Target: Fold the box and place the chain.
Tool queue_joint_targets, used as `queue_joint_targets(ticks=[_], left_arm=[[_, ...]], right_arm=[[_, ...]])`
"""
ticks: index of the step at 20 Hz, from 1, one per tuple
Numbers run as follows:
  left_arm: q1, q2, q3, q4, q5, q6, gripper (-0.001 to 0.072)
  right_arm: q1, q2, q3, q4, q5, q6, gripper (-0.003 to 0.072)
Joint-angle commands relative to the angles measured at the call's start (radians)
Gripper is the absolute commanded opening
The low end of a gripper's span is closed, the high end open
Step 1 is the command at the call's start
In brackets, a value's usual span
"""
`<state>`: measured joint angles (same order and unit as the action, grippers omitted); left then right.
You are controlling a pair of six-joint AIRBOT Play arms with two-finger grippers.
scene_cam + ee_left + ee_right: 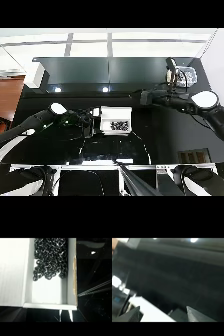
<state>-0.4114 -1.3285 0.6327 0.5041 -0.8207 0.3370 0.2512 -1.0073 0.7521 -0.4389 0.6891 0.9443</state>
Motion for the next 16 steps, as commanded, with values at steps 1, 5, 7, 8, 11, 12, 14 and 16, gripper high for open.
queue_joint_targets(ticks=[1,5,7,8,11,12,14,16], left_arm=[[0.0,0.0,0.001,0.0,0.0,0.0,0.0378],[0.0,0.0,0.001,0.0,0.0,0.0,0.0378],[0.0,0.0,0.001,0.0,0.0,0.0,0.0378],[0.0,0.0,0.001,0.0,0.0,0.0,0.0378],[0.0,0.0,0.001,0.0,0.0,0.0,0.0379],[0.0,0.0,0.001,0.0,0.0,0.0,0.0378],[0.0,0.0,0.001,0.0,0.0,0.0,0.0379],[0.0,0.0,0.001,0.0,0.0,0.0,0.0378]], right_arm=[[0.005,-0.085,0.009,-0.01,-0.063,0.016,0.0666],[0.039,-0.179,0.01,-0.088,0.035,-0.095,0.0665],[0.056,-0.179,0.013,-0.105,0.124,-0.224,0.0666],[0.059,-0.179,0.02,-0.105,0.183,-0.286,0.0665],[0.064,-0.177,0.036,-0.105,0.284,-0.547,0.0666],[0.069,-0.177,0.037,-0.114,0.294,-0.65,0.0666],[0.093,-0.177,0.039,-0.141,0.295,-0.74,0.0666],[0.134,-0.177,0.039,-0.185,0.295,-0.788,0.0665]])
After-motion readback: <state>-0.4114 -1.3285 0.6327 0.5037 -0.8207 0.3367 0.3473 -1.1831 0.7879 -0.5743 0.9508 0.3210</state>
